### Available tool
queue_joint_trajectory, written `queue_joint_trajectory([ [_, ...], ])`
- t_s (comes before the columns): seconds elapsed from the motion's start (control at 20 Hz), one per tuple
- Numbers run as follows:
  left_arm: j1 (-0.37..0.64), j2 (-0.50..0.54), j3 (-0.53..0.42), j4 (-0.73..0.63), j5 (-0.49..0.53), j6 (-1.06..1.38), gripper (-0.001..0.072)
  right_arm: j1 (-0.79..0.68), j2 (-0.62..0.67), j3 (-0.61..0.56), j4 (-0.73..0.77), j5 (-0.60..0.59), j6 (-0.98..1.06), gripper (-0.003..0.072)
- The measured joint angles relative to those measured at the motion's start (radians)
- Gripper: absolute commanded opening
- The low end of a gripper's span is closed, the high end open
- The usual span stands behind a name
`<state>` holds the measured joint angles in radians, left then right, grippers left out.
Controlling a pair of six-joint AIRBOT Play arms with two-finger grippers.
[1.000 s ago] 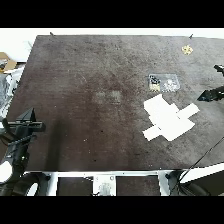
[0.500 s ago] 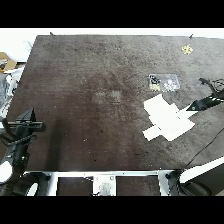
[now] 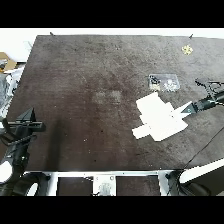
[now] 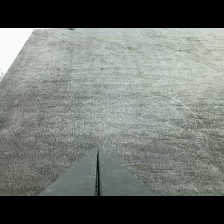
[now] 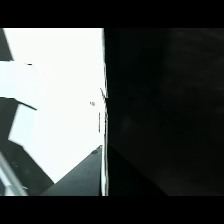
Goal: Fold the box and place the chain.
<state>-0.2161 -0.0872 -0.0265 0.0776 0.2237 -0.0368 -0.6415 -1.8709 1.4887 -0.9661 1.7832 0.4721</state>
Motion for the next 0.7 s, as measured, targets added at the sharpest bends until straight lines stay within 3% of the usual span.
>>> queue_joint_trajectory([
  [0.15, 0.0, 0.0, 0.0, 0.0, 0.0, 0.0, 0.0012, 0.031, 0.109, -0.173, 0.1, -0.019, 0.011, -0.0001],
  [0.35, 0.0, 0.0, 0.0, 0.0, 0.0, 0.0, 0.0012, 0.145, 0.282, -0.474, 0.341, -0.161, 0.017, -0.0001],
  [0.5, 0.0, 0.0, 0.0, 0.0, 0.0, 0.0, 0.0012, 0.307, 0.375, -0.639, 0.527, -0.334, 0.006, 0.0],
  [0.7, 0.0, 0.0, 0.005, 0.0, 0.005, 0.0, 0.0012, 0.534, 0.419, -0.719, 0.72, -0.645, -0.005, 0.0],
])
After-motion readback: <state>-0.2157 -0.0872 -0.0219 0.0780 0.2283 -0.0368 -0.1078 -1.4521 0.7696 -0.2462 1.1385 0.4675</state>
